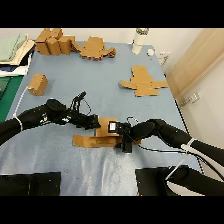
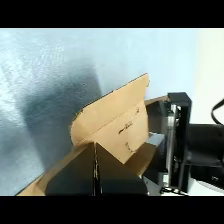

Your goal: Fold the box.

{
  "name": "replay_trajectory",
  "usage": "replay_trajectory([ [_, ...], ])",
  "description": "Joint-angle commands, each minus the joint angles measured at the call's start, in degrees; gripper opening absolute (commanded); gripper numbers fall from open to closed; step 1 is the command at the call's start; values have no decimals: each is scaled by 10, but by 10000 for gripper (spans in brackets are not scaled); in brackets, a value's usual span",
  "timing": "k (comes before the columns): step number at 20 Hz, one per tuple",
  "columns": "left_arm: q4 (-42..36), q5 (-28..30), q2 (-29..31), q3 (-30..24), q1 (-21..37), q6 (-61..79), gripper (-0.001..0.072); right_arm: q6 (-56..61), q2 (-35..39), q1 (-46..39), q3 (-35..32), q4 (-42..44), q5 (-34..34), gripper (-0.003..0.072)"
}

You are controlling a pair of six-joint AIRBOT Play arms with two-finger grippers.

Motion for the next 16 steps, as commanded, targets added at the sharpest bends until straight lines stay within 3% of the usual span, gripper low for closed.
replay_trajectory([
  [1,35,33,0,0,2,-17,13,-1,1,0,0,0,0,506],
  [9,36,25,-7,0,9,-16,13,-1,1,0,0,0,0,506],
  [12,37,-8,-7,0,23,-4,13,-1,1,0,0,0,0,506],
  [16,37,-62,27,0,83,124,13,-1,1,0,0,0,0,506],
])
